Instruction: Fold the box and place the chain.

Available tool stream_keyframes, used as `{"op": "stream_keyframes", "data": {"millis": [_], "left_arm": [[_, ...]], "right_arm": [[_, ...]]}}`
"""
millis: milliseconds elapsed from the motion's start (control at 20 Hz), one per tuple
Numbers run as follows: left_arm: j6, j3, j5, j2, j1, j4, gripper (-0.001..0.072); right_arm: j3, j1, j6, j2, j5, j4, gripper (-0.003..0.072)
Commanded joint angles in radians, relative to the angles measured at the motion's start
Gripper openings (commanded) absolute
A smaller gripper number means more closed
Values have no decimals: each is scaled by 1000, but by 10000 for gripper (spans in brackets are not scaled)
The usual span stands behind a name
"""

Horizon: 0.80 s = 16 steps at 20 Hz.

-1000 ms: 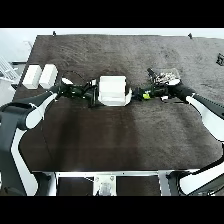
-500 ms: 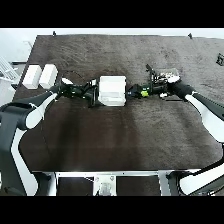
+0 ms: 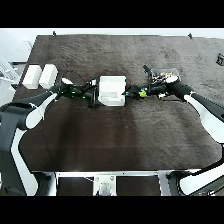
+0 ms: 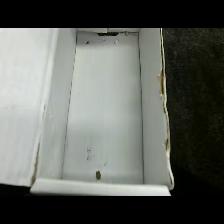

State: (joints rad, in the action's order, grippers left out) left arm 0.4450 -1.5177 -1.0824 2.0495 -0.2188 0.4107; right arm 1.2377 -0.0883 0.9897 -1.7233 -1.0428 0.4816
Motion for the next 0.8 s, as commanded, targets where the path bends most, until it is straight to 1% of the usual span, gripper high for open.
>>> {"op": "stream_keyframes", "data": {"millis": [0,200,350,550,700,750], "left_arm": [[0,0,0,0,0,0,579],[0,0,-2,0,0,0,579],[0,0,-2,0,0,0,579],[0,0,-2,0,0,0,579],[-1,0,-2,0,0,0,579],[-1,0,-2,0,0,0,579]], "right_arm": [[1,-12,24,1,-5,1,413],[8,-28,34,2,-5,39,403],[47,-36,128,2,-6,175,403],[107,-79,215,9,-6,301,403],[163,-126,330,9,-14,450,407],[181,-143,369,9,-27,503,419]]}}
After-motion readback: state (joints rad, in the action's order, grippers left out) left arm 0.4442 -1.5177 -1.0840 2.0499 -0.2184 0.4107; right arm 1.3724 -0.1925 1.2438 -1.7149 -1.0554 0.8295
